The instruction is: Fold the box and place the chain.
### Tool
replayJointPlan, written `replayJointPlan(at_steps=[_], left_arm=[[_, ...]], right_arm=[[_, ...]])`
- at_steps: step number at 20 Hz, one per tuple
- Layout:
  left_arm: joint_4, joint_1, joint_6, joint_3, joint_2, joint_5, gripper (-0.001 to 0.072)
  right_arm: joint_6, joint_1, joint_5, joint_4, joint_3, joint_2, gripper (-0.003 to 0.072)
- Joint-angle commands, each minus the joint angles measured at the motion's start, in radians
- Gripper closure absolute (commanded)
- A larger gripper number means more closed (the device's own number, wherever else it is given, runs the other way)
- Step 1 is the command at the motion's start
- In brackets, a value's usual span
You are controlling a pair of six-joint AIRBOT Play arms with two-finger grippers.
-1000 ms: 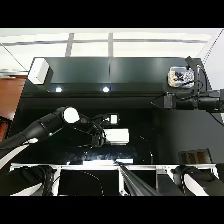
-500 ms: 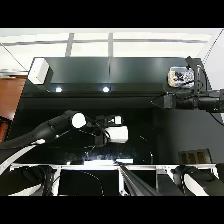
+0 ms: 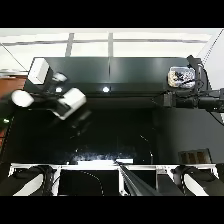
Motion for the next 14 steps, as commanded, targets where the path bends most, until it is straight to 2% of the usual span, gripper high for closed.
replayJointPlan(at_steps=[1, 3, 5, 7, 9, 10, 12, 14], left_arm=[[0.03, 0.368, -0.139, 0.035, -0.042, -0.009, 0.0462], [0.03, 0.483, -0.158, 0.102, -0.126, -0.016, 0.0459], [0.029, 0.521, -0.159, 0.198, -0.23, -0.026, 0.0458], [0.03, 0.511, -0.158, 0.299, -0.326, -0.02, 0.0458], [0.03, 0.49, -0.159, 0.399, -0.408, -0.022, 0.0404], [0.029, 0.48, -0.164, 0.444, -0.445, -0.027, 0.0404], [0.029, 0.457, -0.165, 0.499, -0.5, -0.029, 0.0404], [0.03, 0.422, -0.161, 0.513, -0.532, -0.012, 0.0403]], right_arm=[[0.0, -0.001, -0.005, 0.0, 0.0, 0.0, 0.0644], [0.0, -0.001, -0.011, 0.0, 0.0, 0.0, 0.0644], [0.002, -0.001, -0.012, 0.001, 0.0, 0.0, 0.0644], [0.014, -0.001, -0.012, 0.001, 0.0, 0.0, 0.0643], [0.023, -0.001, -0.012, 0.001, 0.0, 0.0, 0.0644], [0.023, -0.001, -0.016, 0.001, 0.0, 0.0, 0.0644], [0.023, -0.001, -0.035, 0.001, 0.0, 0.0, 0.0644], [0.023, -0.001, -0.049, 0.0, 0.0, 0.0, 0.0643]])
